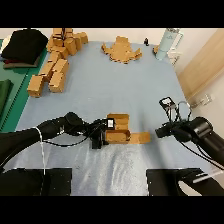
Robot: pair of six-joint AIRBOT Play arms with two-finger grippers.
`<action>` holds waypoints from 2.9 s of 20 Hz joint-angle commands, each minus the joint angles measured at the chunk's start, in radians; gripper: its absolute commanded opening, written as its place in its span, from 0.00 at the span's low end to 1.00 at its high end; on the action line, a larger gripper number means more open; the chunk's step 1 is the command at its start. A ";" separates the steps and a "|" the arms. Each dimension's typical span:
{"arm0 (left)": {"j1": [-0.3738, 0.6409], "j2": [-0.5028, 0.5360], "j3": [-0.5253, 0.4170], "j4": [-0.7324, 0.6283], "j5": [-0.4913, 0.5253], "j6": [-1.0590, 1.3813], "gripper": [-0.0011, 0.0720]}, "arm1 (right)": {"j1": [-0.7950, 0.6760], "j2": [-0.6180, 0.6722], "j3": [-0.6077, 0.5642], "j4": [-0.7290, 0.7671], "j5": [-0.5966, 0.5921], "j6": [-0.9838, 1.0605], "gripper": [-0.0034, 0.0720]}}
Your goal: Fold the box.
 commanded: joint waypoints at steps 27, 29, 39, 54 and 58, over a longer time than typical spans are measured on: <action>0.000 0.000 0.001 0.001 0.000 0.000 0.63 | 0.131 -0.216 0.092 0.821 0.122 -0.272 0.58; 0.000 0.000 0.001 0.001 0.000 0.001 0.63 | 0.148 -0.247 0.119 0.795 0.138 -0.205 0.58; 0.000 0.000 0.001 0.001 0.000 0.000 0.63 | 0.430 -0.427 0.348 0.241 -0.100 0.482 0.58; 0.000 0.000 0.001 0.001 0.000 0.001 0.63 | 0.496 -0.594 0.457 0.189 -0.172 0.620 0.05; 0.000 0.000 0.001 0.001 0.000 0.001 0.63 | 0.496 -0.592 0.457 0.216 -0.171 0.596 0.63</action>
